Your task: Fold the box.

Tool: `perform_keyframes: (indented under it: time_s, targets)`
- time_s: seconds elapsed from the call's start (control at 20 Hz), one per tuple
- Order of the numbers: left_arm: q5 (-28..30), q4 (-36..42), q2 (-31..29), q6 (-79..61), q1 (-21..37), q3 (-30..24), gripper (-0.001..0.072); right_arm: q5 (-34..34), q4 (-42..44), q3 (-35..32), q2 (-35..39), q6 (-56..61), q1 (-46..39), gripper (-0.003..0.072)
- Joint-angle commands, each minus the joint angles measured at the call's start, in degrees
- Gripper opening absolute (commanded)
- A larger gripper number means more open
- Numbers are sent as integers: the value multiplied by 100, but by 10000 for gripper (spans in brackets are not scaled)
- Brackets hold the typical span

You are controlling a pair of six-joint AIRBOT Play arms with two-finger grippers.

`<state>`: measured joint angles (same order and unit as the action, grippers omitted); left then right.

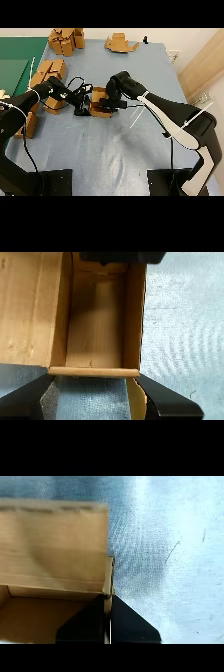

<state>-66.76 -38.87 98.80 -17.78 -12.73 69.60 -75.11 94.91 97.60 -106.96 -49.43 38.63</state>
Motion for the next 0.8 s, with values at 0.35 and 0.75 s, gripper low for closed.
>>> perform_keyframes:
  time_s: [0.35, 0.75]
  targets:
    - [33, 13, -2, 28, -9, 4, 522, -660, -560, 1176, -627, 398, 389, 6]
    - [31, 13, -2, 33, -9, 4, 523, -667, -684, 1261, -619, 402, 382, 313]
